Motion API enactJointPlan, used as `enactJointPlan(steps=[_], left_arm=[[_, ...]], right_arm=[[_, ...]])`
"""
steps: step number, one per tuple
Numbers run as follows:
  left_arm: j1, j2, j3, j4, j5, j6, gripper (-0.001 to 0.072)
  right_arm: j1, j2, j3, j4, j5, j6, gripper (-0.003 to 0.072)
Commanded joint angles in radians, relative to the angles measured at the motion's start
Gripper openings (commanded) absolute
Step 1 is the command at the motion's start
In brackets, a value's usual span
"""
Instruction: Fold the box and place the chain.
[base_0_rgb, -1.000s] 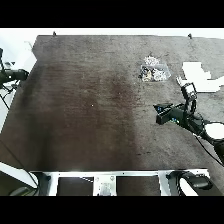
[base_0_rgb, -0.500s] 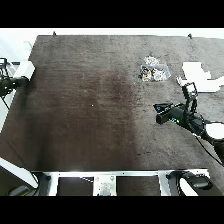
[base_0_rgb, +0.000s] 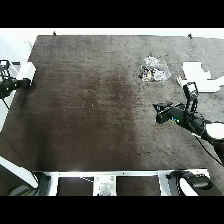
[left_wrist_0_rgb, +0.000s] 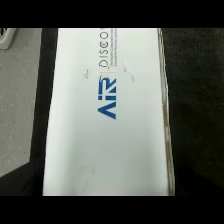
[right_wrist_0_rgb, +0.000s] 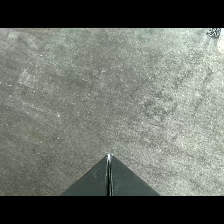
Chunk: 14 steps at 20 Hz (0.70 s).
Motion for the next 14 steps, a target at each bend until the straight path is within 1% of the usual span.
enactJointPlan(steps=[1, 2, 3, 5, 6, 7, 8, 9, 10, 11, 13, 14], left_arm=[[0.001, 0.018, 0.002, -0.009, -0.014, 0.008, 0.072], [0.001, 0.031, 0.002, -0.002, -0.024, 0.008, 0.072], [0.001, 0.051, 0.002, 0.021, -0.027, 0.007, 0.072], [0.003, 0.104, 0.002, 0.055, -0.041, 0.004, 0.072], [0.007, 0.137, 0.002, 0.067, -0.06, -0.005, 0.072], [0.011, 0.175, 0.002, 0.071, -0.097, -0.005, 0.072], [0.013, 0.219, 0.002, 0.071, -0.137, -0.005, 0.072], [0.013, 0.262, 0.002, 0.068, -0.177, -0.005, 0.0566], [0.013, 0.307, 0.002, 0.052, -0.231, -0.003, 0.0188], [0.013, 0.357, 0.002, 0.03, -0.296, 0.003, 0.0018], [0.01, 0.456, -0.002, -0.022, -0.335, -0.028, 0.0014], [0.01, 0.513, -0.006, -0.069, -0.336, -0.02, 0.0013]], right_arm=[[0.0, 0.0, 0.0, 0.007, 0.0, 0.0, 0.0123], [0.0, 0.0, 0.0, 0.007, 0.0, 0.0, 0.0194], [0.0, 0.0, 0.0, 0.013, 0.0, 0.0, 0.0207], [0.0, 0.001, 0.0, 0.014, 0.001, 0.0, 0.0337], [0.0, 0.001, 0.0, 0.014, 0.001, 0.0, 0.0369], [0.0, 0.001, 0.0, 0.014, 0.001, 0.0, 0.0367], [0.0, 0.002, 0.0, 0.021, 0.001, 0.0, 0.0287], [0.0, 0.002, 0.0, 0.035, 0.0, 0.0, 0.0109], [0.0, 0.003, 0.001, 0.048, 0.0, -0.001, 0.0012], [0.0, 0.012, 0.001, 0.058, 0.0, 0.0, 0.0012], [0.0, 0.059, 0.001, 0.071, -0.042, 0.0, 0.001], [0.0, 0.103, 0.001, 0.073, -0.089, 0.005, 0.001]])
